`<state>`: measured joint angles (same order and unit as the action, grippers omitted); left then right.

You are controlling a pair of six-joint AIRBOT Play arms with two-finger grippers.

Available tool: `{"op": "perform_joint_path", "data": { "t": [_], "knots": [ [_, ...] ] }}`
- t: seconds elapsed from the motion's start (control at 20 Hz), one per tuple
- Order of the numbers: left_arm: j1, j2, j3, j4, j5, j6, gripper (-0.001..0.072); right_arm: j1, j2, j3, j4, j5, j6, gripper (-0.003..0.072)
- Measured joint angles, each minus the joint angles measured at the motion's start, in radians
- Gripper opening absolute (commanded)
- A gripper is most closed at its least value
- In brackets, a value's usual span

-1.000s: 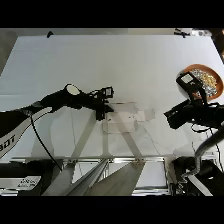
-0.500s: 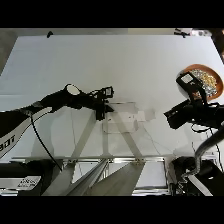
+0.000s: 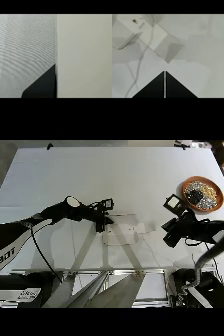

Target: Fold the box and place the chain.

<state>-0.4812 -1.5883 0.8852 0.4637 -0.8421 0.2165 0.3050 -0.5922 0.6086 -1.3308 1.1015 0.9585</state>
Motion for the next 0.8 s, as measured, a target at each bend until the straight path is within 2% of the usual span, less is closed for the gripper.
{"op": "perform_joint_path", "data": {
  "t": [0.15,0.35,0.4,0.45,0.5,0.55,0.65,0.75,0.8],
  "knots": [
    [0.000,0.000,0.000,0.000,0.000,0.000,0.0012,0.002,0.000,-0.024,0.083,-0.031,-0.144,0.0017],
    [0.000,0.000,0.000,0.000,0.000,0.000,0.0012,0.033,-0.007,-0.079,0.137,-0.088,-0.233,0.0019],
    [0.000,0.000,0.000,0.000,0.000,0.000,0.0012,0.047,-0.009,-0.101,0.144,-0.104,-0.253,0.0043],
    [0.000,0.000,0.000,0.000,0.000,0.000,0.0012,0.063,-0.010,-0.126,0.147,-0.123,-0.267,0.0196],
    [0.000,0.000,0.000,0.000,0.000,0.000,0.0012,0.084,-0.011,-0.152,0.141,-0.150,-0.278,0.0443],
    [0.000,0.000,0.000,0.000,0.000,0.000,0.0012,0.106,-0.014,-0.175,0.129,-0.168,-0.287,0.0543],
    [0.000,0.000,0.000,0.000,0.000,0.000,0.0012,0.161,-0.022,-0.208,0.101,-0.201,-0.303,0.0566],
    [0.000,0.000,0.000,0.000,0.000,0.000,0.0012,0.215,-0.038,-0.224,0.084,-0.233,-0.335,0.0694],
    [0.000,0.000,0.000,0.000,0.000,0.000,0.0012,0.243,-0.052,-0.229,0.078,-0.259,-0.366,0.0703]
  ]
}}
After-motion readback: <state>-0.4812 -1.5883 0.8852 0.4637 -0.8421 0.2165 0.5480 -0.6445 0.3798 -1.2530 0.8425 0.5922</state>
